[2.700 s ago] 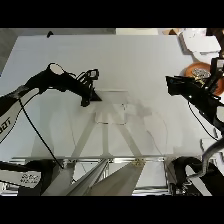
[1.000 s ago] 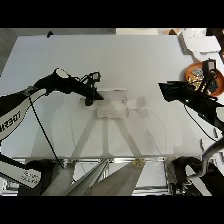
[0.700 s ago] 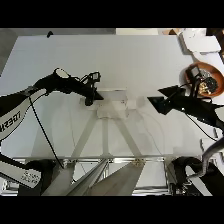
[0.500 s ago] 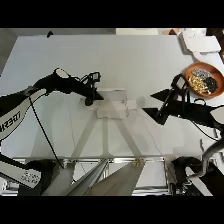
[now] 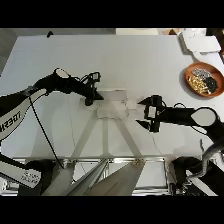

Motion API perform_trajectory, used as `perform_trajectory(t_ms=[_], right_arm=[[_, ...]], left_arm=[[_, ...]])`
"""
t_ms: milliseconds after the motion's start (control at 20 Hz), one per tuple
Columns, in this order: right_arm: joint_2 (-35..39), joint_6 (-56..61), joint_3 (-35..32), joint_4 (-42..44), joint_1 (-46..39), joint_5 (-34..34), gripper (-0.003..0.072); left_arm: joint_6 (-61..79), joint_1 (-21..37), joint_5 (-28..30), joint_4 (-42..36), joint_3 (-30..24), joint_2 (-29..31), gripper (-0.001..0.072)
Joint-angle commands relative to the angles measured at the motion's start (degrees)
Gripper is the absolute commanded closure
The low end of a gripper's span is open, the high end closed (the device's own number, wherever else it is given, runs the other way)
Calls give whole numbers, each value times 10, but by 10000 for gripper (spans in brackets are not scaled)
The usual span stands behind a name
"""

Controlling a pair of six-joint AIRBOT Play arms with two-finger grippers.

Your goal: Fold the box and place the chain.

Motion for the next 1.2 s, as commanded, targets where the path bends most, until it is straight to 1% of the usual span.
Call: perform_trajectory(t_ms=[0,150,250,400,500,650,800,1000,1150], right_arm=[[-87,-58,0,31,-15,11,-3],[-167,-202,14,128,-57,69,-2],[-202,-255,30,155,-64,68,-2],[-248,-261,49,166,-64,26,-2],[-268,-268,49,202,-63,9,-2],[-276,-320,49,256,-63,-4,-3],[-286,-320,49,255,-63,-33,-4],[-309,-319,49,255,-61,-30,-4],[-314,-319,48,255,-41,-26,-8]], left_arm=[[0,0,0,0,0,0,696],[0,0,0,0,0,0,696],[0,0,0,0,0,0,696],[0,0,0,0,0,0,696],[0,0,0,0,0,0,696],[0,0,0,0,0,0,696],[0,0,0,0,0,0,696],[0,0,0,0,0,0,696],[0,0,0,0,0,0,696]])
